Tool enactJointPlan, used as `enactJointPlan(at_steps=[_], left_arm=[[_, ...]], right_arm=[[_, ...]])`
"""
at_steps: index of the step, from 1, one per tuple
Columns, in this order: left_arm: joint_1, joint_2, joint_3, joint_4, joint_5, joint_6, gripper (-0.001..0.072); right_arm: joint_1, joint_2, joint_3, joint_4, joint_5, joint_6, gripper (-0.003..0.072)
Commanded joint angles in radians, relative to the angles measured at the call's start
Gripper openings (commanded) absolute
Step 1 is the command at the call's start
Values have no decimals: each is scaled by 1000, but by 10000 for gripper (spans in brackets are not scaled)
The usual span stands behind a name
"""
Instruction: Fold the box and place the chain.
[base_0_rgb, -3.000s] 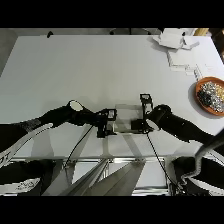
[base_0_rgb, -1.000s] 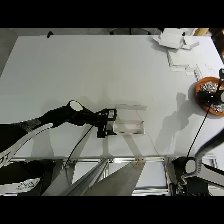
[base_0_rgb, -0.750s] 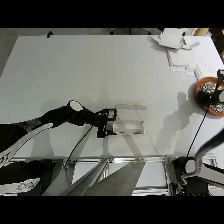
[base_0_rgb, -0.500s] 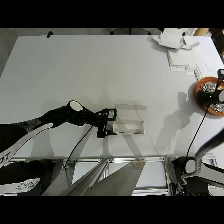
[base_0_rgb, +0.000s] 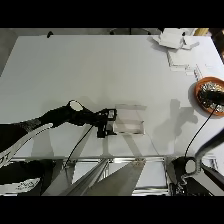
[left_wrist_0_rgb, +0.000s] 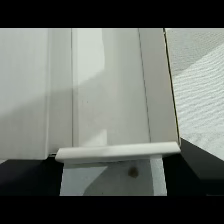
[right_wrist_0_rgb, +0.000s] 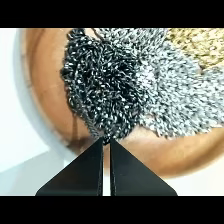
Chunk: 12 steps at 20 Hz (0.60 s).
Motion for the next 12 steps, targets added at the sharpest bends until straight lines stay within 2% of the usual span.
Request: enactJointPlan(at_steps=[1, 4, 9, 12], left_arm=[[0, 0, 0, 0, 0, 0, 150], [1, 0, 0, 0, 0, 0, 150], [1, 0, 0, 0, 0, 0, 150], [0, 0, 0, 0, 0, 0, 150]], right_arm=[[2, 127, 0, 146, 131, -53, 18], [60, 229, 0, 360, 261, -198, 18], [270, 408, 0, 401, 487, -227, 18], [426, 517, 0, 486, 613, -232, 18]])
